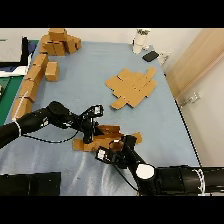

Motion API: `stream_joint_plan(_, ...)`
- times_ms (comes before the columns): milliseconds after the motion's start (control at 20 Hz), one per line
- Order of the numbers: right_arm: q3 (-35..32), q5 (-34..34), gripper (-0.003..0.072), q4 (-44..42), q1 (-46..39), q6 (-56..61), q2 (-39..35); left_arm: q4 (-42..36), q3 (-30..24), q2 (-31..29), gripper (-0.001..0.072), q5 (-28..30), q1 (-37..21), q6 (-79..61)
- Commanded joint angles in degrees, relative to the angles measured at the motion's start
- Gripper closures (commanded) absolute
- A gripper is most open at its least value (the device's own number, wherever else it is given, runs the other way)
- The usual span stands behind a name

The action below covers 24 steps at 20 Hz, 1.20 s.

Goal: Fold the box.

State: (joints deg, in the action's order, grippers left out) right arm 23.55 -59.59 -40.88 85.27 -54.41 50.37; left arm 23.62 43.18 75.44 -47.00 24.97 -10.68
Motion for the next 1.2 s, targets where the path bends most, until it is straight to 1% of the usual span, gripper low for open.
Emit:
stream_joint_plan(0,0.3,1.3,-0.0008,0.9,-0.2,4.8,-0.5,0.0,0.0,0.0,0.0699,0.0,0.0,0.0)
stream_joint_plan(100,0.3,3.1,-0.0008,-1.8,-0.2,2.8,-0.4,0.0,0.0,0.0,0.0699,-0.1,0.0,0.0)
stream_joint_plan(300,0.3,5.6,-0.0010,-4.6,-0.2,1.7,-0.5,0.0,0.0,0.0,0.0699,0.0,0.0,0.0)
stream_joint_plan(400,0.2,7.1,-0.0025,-8.9,-1.6,-3.1,-1.7,0.0,0.0,0.0,0.0699,0.0,0.0,0.0)
stream_joint_plan(500,-1.1,12.1,-0.0025,-17.3,-6.4,-13.5,-5.2,0.0,0.0,0.0,0.0699,0.0,0.0,0.0)
stream_joint_plan(600,-2.8,18.1,-0.0026,-25.9,-14.4,-26.2,-10.1,0.0,0.0,0.0,0.0699,0.0,0.0,0.0)
stream_joint_plan(650,-3.1,19.5,-0.0026,-30.6,-18.5,-32.2,-11.6,0.0,0.0,0.0,0.0699,0.0,0.0,0.0)
stream_joint_plan(800,-3.0,19.8,-0.0027,-47.5,-29.2,-54.9,-14.1,0.0,0.0,0.0,0.0700,0.0,0.0,0.0)
stream_joint_plan(850,-2.9,20.2,-0.0027,-50.7,-31.6,-59.9,-14.4,0.0,0.0,0.0,0.0699,0.0,0.0,0.0)
stream_joint_plan(1000,-2.0,20.0,-0.0028,-55.5,-37.9,-66.3,-14.3,0.0,0.0,0.0,0.0699,0.0,0.0,0.0)
stream_joint_plan(1150,-1.4,20.1,-0.0028,-56.1,-40.7,-70.1,-14.3,0.0,0.0,0.0,0.0699,0.0,0.0,0.0)
